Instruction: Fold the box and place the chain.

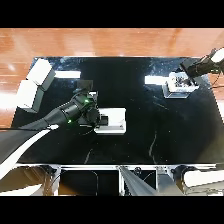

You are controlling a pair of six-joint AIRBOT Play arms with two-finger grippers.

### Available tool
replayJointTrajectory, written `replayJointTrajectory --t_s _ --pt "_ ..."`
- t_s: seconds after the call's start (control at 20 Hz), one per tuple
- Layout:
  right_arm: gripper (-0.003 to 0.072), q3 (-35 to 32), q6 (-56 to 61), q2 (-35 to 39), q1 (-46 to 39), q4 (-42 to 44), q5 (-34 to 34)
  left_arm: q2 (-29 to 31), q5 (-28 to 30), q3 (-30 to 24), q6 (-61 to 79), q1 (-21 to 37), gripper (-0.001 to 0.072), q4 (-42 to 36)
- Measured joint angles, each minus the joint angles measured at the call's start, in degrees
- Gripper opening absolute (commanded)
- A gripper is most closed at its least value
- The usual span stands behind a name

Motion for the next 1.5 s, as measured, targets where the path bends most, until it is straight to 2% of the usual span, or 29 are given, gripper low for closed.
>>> replayJointTrajectory --t_s 0.5,0.95,1.5 --pt "0.0612 3.15 1.97 -4.02 -6.67 0.70 -0.83 0.00 -0.52 0.00 0.00 0.00 0.0015 -1.01" --pt "0.0612 4.24 0.39 -7.28 -7.76 -4.83 -2.84 0.00 -0.68 0.00 0.00 0.00 0.0015 -1.18" --pt "0.0612 5.49 -0.87 -10.49 -7.80 -5.57 -7.67 0.00 -0.70 0.00 0.00 0.00 0.0015 -1.20"
